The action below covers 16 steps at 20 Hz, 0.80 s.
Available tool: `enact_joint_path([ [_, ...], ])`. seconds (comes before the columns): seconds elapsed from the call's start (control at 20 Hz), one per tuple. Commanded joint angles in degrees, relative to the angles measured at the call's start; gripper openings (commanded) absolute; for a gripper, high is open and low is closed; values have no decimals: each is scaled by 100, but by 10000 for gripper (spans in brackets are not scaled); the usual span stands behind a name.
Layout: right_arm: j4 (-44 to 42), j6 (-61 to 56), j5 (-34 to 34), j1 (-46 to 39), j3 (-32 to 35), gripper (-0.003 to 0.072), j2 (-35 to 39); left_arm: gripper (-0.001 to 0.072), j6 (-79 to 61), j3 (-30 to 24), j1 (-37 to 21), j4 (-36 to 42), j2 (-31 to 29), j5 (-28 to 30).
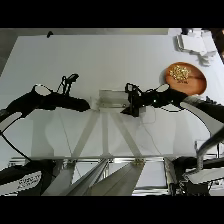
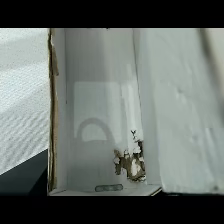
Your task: Fold the box and place the chain.
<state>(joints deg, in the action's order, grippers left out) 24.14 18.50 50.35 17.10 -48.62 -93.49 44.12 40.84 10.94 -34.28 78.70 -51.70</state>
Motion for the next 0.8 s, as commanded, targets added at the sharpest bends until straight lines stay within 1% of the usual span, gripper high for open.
enact_joint_path([
  [0.0,0,-2,0,-2,-7,399,4,10,-256,-4,90,863,-50,181],
  [0.05,0,-2,0,-2,-7,399,4,13,-256,-4,90,970,-101,199],
  [0.15,0,0,0,-2,-7,399,4,61,-254,-4,87,992,-195,216],
  [0.2,0,-2,0,-2,-7,399,4,136,-251,-4,90,1010,-212,208],
  [0.25,0,-2,0,-2,-7,399,4,274,-251,-4,94,1075,-210,181],
  [0.3,0,0,0,-2,-7,399,4,336,-240,-4,116,1117,-210,184],
  [0.35,0,0,0,-2,-7,399,4,356,-236,-4,164,1137,-210,212],
  [0.6,0,0,0,-2,-7,399,4,362,-260,-4,498,1104,-208,599],
  [0.65,0,-2,0,-2,-7,399,4,377,-260,-4,603,999,-205,726],
  [0.7,0,-2,0,-2,-7,399,4,483,-254,-4,721,848,-205,872],
  [0.75,0,-2,0,-2,-7,399,4,524,-251,-4,828,717,-205,1001],
])
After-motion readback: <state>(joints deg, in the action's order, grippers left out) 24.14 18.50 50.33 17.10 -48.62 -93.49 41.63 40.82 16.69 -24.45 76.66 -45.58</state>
